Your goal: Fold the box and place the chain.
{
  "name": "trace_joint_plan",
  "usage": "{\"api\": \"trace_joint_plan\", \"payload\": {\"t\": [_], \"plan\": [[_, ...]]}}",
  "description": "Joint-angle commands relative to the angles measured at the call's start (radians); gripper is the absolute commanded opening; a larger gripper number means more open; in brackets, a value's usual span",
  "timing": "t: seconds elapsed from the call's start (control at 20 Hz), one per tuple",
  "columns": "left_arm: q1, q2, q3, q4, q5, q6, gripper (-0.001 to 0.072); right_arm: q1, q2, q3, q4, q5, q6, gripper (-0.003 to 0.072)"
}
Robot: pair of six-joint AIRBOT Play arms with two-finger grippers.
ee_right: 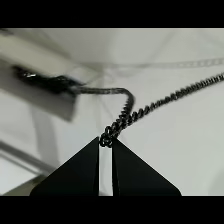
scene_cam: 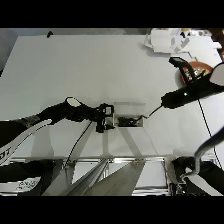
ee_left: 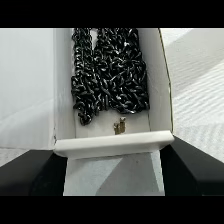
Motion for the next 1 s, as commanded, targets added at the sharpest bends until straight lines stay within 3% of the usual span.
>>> {"api": "trace_joint_plan", "payload": {"t": [0.0, 0.2, 0.35, 0.6, 0.85, 0.9, 0.95], "plan": [[0.0, 0.001, 0.001, 0.0, 0.0, 0.0, 0.0014, 0.103, 0.142, 0.0, 0.102, -0.028, -0.012, 0.0018], [0.0, 0.001, 0.001, 0.0, 0.0, 0.0, 0.0014, 0.228, 0.175, -0.008, 0.118, -0.111, -0.005, 0.0018], [0.0, 0.001, 0.001, 0.0, 0.0, 0.0, 0.0014, 0.3, 0.171, -0.06, 0.119, -0.261, -0.005, 0.0018], [0.0, 0.001, 0.001, 0.0, 0.0, 0.0, 0.0014, 0.317, 0.171, -0.217, 0.119, -0.488, -0.005, 0.0019], [0.0, 0.001, 0.001, 0.0, 0.0, 0.0, 0.0014, 0.317, 0.171, -0.385, 0.121, -0.606, -0.006, 0.0021], [0.0, 0.001, 0.001, 0.0, 0.0, 0.0, 0.0014, 0.317, 0.171, -0.415, 0.121, -0.624, -0.006, 0.0028], [0.0, 0.001, 0.001, 0.0, 0.0, 0.0, 0.0014, 0.317, 0.171, -0.435, 0.12, -0.634, -0.006, 0.0085]]}}
